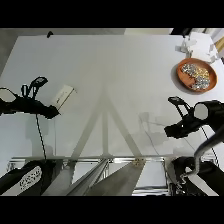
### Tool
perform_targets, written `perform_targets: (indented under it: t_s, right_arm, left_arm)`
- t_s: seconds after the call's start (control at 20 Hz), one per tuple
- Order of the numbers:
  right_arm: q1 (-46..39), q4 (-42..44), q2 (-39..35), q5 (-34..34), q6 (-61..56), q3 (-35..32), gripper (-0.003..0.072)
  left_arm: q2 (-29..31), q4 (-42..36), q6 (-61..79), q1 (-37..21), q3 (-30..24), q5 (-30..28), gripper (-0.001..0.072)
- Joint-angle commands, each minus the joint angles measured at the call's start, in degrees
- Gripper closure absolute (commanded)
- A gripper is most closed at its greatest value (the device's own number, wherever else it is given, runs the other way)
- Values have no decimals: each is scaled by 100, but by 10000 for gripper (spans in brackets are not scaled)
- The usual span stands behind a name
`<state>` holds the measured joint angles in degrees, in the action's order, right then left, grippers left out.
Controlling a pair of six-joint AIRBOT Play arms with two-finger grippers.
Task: Fold the box and place the chain.
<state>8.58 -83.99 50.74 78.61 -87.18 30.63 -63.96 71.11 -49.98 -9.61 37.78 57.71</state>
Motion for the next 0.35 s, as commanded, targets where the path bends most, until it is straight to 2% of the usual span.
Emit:
perform_targets:
  t_s: [0.0, 0.15, 0.3]
  right_arm:
    - [-2, 2, 4, 0, -2, -2, 669]
    - [-2, 2, 4, 0, -2, -2, 669]
    - [-2, 2, 4, 0, -2, -2, 669]
  left_arm:
    - [407, 94, -129, 2, -2, -138, 10]
    - [719, 94, -129, 2, -2, -273, 10]
    - [767, 92, -127, 4, -2, -315, 10]
